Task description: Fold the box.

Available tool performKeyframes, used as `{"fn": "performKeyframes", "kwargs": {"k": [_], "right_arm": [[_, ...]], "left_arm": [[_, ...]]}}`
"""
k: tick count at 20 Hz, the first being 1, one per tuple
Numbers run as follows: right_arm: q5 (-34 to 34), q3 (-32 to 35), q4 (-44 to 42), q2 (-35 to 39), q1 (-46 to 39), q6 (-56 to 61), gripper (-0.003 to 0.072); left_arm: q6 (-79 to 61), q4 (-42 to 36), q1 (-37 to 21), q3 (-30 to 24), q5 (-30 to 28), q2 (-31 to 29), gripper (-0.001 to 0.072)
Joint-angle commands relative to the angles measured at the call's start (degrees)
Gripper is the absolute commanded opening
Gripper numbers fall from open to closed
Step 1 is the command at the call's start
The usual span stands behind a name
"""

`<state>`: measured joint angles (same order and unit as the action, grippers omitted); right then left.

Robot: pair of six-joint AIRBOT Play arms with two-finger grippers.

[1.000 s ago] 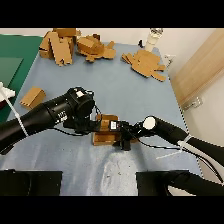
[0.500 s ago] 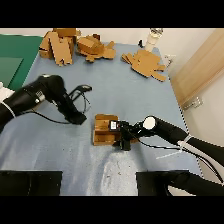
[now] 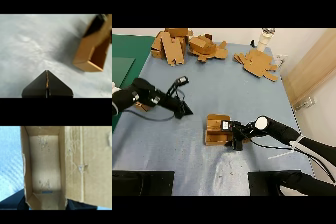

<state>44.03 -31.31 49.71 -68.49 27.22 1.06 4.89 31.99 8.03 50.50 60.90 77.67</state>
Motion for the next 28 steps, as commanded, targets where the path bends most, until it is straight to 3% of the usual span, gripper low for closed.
{"fn": "performKeyframes", "kwargs": {"k": [1,4,5,6,7,11,17,22,28], "right_arm": [[-0.5,0.0,0.0,0.0,0.0,0.0,0.0447],[-0.7,0.0,0.0,0.0,0.0,0.0,0.0447],[-0.7,0.0,0.0,0.0,0.0,0.0,0.0447],[-0.7,0.0,0.0,0.0,0.0,0.0,0.0447],[-0.7,0.0,0.0,0.0,0.0,0.0,0.0447],[-1.0,0.0,0.0,0.0,0.0,0.0,0.0447],[-1.2,0.0,0.0,0.0,0.0,0.0,0.0447],[-1.2,0.0,0.0,0.0,0.0,0.0,0.0447],[-1.2,0.0,0.0,0.0,0.0,0.0,0.0447]], "left_arm": [[-24.6,-3.4,3.2,-13.7,-1.9,-7.4,0.0015],[-35.5,-3.7,7.3,-22.4,-9.7,-12.9,0.0017],[-35.6,-3.7,7.8,-22.7,-10.0,-12.8,0.0092],[-35.6,-5.0,8.2,-22.6,-10.5,-12.5,0.0465],[-35.5,-7.6,8.5,-22.6,-12.0,-12.3,0.0700],[-35.2,-15.8,9.2,-22.6,-13.4,-11.9,0.0699],[-32.1,-15.3,14.0,-22.7,-12.7,-11.9,0.0699],[-27.4,-15.2,19.8,-22.7,-18.3,-11.9,0.0699],[-26.4,-15.2,21.5,-22.7,-20.5,-11.9,0.0699]]}}
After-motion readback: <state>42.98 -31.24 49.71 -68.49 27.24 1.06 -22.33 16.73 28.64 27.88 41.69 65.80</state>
